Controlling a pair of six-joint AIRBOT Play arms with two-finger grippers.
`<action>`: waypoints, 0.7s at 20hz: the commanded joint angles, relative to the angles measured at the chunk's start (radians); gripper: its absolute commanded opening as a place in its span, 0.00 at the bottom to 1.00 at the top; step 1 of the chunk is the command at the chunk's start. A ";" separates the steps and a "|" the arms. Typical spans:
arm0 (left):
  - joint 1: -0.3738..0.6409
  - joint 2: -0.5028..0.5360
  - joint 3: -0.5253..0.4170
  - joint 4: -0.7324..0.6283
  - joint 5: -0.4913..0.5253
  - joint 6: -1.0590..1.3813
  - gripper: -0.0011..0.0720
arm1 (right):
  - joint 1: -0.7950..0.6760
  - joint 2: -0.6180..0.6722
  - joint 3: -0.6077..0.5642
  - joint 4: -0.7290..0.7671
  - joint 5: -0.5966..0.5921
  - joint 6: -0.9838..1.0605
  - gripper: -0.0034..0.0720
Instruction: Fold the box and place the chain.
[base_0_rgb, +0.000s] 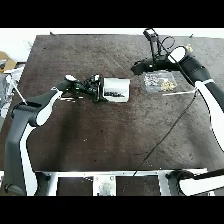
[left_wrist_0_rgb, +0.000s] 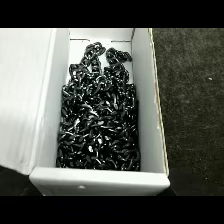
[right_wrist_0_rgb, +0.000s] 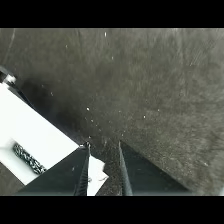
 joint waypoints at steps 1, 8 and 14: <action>0.001 0.000 0.000 0.000 0.000 0.000 0.39 | -0.099 -0.141 0.071 0.354 0.163 -0.281 0.33; 0.001 0.000 0.000 0.000 0.000 0.000 0.39 | -0.121 -0.259 0.082 0.486 0.363 -0.475 0.33; 0.000 0.000 0.000 0.000 0.000 0.000 0.39 | -0.092 -0.261 0.081 0.499 0.425 -0.695 0.33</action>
